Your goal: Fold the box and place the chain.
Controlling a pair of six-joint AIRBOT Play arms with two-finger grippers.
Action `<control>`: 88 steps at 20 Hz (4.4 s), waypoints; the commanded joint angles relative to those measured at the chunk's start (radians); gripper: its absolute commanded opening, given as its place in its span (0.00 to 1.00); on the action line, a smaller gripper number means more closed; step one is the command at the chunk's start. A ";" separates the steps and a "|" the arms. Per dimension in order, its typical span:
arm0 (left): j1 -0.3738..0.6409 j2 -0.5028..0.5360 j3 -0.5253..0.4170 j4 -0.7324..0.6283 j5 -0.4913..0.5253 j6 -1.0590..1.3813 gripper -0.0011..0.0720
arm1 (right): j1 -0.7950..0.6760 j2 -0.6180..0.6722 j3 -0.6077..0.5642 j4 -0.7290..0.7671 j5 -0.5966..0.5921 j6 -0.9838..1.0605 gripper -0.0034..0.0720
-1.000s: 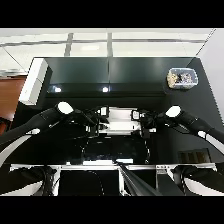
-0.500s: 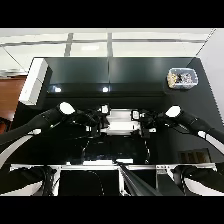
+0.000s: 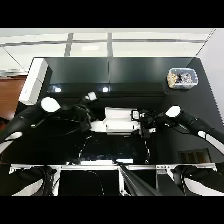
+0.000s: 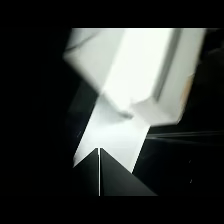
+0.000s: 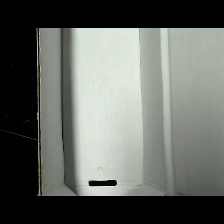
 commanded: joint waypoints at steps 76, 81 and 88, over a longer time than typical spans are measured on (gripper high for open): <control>-0.145 -0.340 0.277 0.004 -0.194 -1.188 0.72 | 0.001 0.000 0.000 0.000 0.001 0.000 0.22; -0.157 -0.340 0.278 0.014 -0.189 -1.188 0.72 | 0.001 0.000 0.000 0.002 -0.002 0.003 0.22; -0.312 -0.344 0.364 0.454 -0.167 -1.572 0.70 | 0.001 0.000 0.000 0.003 -0.006 0.005 0.22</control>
